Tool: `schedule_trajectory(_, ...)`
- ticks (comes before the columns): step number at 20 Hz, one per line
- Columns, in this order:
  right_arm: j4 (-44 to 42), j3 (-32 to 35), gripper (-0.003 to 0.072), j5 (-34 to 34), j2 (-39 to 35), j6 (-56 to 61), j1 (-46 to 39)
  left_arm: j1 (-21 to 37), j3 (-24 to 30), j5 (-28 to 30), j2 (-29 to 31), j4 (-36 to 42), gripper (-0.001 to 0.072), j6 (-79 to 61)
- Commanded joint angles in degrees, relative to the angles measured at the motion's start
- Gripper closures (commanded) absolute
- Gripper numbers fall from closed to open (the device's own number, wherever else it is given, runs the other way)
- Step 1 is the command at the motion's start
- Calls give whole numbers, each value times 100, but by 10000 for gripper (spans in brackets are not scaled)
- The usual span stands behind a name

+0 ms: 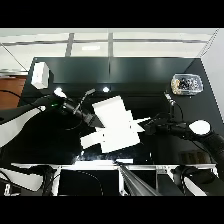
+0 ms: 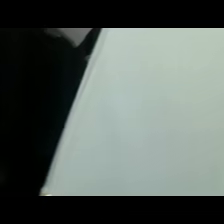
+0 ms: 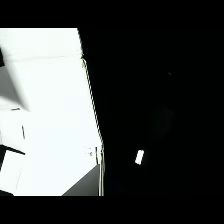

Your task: Fold the box and place the chain.

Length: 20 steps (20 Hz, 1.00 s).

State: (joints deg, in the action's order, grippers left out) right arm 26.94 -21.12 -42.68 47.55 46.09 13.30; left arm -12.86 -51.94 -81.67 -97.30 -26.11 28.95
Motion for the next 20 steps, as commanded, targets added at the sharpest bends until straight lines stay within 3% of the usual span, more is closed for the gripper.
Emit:
schedule_trajectory(1,-2,0,642,48,-2,20,2,0,-33,96,-13,-160,385,-31)
schedule_trajectory(5,20,0,641,24,-2,22,2,-2,-39,170,-13,518,384,-278)
schedule_trajectory(8,20,2,642,26,-2,61,2,-2,-44,173,-13,577,393,-321)
schedule_trajectory(11,31,0,641,24,-2,61,2,0,-44,173,-13,557,660,-330)
schedule_trajectory(12,31,0,546,35,-2,61,2,0,-44,155,-13,538,683,-426)
schedule_trajectory(13,79,-9,201,48,-4,61,-15,4,-48,105,-13,487,683,-474)
schedule_trajectory(14,267,-68,-18,44,-9,61,-72,7,-63,22,-13,404,684,-479)
schedule_trajectory(18,1871,-977,-17,-289,-50,59,-643,-59,-345,-286,92,352,688,-549)
schedule_trajectory(20,2603,-1519,-16,-496,-50,57,-949,-293,-348,-94,459,72,691,-1106)
